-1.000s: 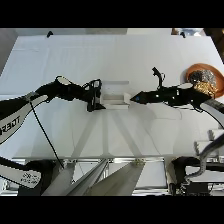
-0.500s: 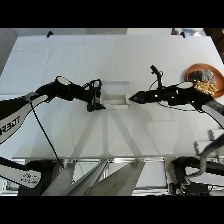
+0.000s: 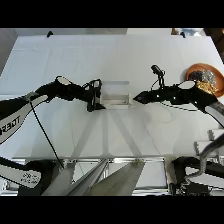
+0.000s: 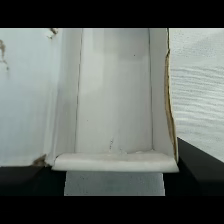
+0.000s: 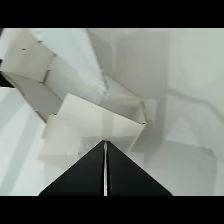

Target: Fold the box and place the chain.

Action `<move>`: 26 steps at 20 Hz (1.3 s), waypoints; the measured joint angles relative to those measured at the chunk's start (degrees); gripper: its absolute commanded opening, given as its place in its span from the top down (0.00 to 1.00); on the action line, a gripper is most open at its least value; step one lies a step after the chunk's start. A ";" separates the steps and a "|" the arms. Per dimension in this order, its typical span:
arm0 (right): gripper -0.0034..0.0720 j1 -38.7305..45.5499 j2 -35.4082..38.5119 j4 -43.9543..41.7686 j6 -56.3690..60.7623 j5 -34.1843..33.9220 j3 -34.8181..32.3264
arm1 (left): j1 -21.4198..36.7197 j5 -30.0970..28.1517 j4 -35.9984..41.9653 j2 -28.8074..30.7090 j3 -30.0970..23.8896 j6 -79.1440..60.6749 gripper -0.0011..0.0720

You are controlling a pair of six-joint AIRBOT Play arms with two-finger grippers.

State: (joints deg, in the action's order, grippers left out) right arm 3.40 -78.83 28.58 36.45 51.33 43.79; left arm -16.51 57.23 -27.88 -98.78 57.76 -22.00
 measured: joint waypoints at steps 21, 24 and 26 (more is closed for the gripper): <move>0.53 -0.02 0.13 0.92 8.61 -0.57 0.00 | -0.02 0.00 -0.02 0.00 0.00 0.00 0.79; 0.53 0.00 -0.76 0.46 9.73 -2.56 0.00 | -0.02 0.00 -0.02 0.00 0.00 0.00 0.79; 0.53 0.00 -1.29 0.02 10.12 -2.67 0.00 | -0.02 0.02 0.00 0.00 0.00 0.00 0.79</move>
State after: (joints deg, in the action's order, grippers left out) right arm 3.40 -80.12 28.60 46.57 48.66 43.79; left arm -16.53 57.25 -27.88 -98.78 57.76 -22.00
